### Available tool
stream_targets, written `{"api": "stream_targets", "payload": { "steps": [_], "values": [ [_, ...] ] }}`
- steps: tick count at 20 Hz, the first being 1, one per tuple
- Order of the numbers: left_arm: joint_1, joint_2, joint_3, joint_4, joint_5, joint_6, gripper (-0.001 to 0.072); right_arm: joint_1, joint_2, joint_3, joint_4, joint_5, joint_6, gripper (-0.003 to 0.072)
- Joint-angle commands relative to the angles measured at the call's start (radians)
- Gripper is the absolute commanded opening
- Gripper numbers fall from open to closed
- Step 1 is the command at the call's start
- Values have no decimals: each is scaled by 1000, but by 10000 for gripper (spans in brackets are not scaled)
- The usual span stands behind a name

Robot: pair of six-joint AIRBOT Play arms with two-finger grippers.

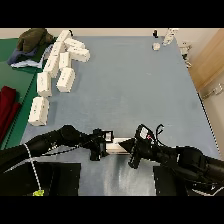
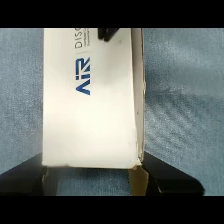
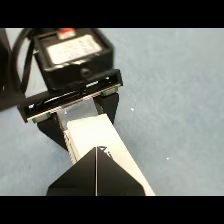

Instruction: Fold the box.

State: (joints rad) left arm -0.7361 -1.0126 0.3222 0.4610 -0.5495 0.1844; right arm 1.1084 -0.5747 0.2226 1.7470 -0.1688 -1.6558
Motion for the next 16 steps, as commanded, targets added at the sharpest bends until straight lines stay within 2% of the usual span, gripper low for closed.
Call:
{"api": "stream_targets", "payload": {
  "steps": [1,7,11,16],
  "values": [
    [1,0,0,0,0,0,469,2,2,-98,34,161,138,5],
    [1,0,0,0,0,0,469,3,1,-134,34,156,141,5],
    [1,0,0,-1,0,0,469,3,0,-134,34,77,141,5],
    [1,0,0,-1,0,0,469,3,-21,-134,34,70,141,5]
  ]
}}
